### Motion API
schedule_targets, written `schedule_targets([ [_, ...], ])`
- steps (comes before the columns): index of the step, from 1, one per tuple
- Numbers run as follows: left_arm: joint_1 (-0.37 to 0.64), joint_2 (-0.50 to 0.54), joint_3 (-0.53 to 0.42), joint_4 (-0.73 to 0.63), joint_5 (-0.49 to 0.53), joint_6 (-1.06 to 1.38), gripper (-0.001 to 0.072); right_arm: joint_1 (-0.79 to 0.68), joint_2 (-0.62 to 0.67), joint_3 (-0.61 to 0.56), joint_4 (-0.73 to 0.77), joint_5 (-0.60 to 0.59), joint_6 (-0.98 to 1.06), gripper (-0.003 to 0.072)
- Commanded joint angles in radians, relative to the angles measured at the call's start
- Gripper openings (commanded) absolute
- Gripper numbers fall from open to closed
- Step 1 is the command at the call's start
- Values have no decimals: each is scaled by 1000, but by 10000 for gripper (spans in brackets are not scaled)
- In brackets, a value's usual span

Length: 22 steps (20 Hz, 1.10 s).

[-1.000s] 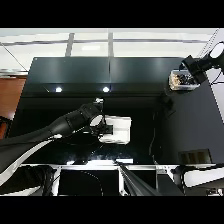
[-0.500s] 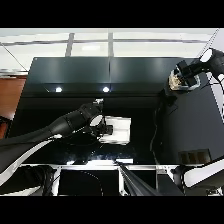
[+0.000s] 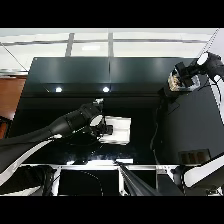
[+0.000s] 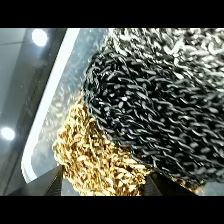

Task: Fold the box and place the chain.

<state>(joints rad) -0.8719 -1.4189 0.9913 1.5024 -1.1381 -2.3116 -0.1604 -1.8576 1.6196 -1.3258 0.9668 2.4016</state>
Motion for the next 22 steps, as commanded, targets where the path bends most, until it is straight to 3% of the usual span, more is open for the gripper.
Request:
schedule_targets([
  [1, 1, 0, 1, 0, 0, 0, 30, 0, -11, 0, 19, -23, -31, 436],
  [2, 1, 0, 1, 0, 0, 0, 30, 0, -11, 0, 35, -23, -66, 349],
  [3, 1, 0, 1, 0, 0, 0, 30, -3, -10, 1, 60, -22, -114, 101],
  [4, 1, 0, 1, 0, -1, 0, 30, -8, -6, 1, 93, -21, -167, 17],
  [8, 1, 0, 1, -1, -1, 0, 30, -37, 65, 1, 121, 25, -336, 15],
  [13, 1, 0, 1, -1, 0, 0, 30, -56, 258, 1, 121, 73, -579, 12],
  [19, 1, 0, 1, -4, 0, 0, 30, -56, 546, 13, 169, -39, -764, 10],
  [22, 1, 0, 1, -4, 0, 0, 30, -56, 641, 109, 203, -48, -809, 9],
])
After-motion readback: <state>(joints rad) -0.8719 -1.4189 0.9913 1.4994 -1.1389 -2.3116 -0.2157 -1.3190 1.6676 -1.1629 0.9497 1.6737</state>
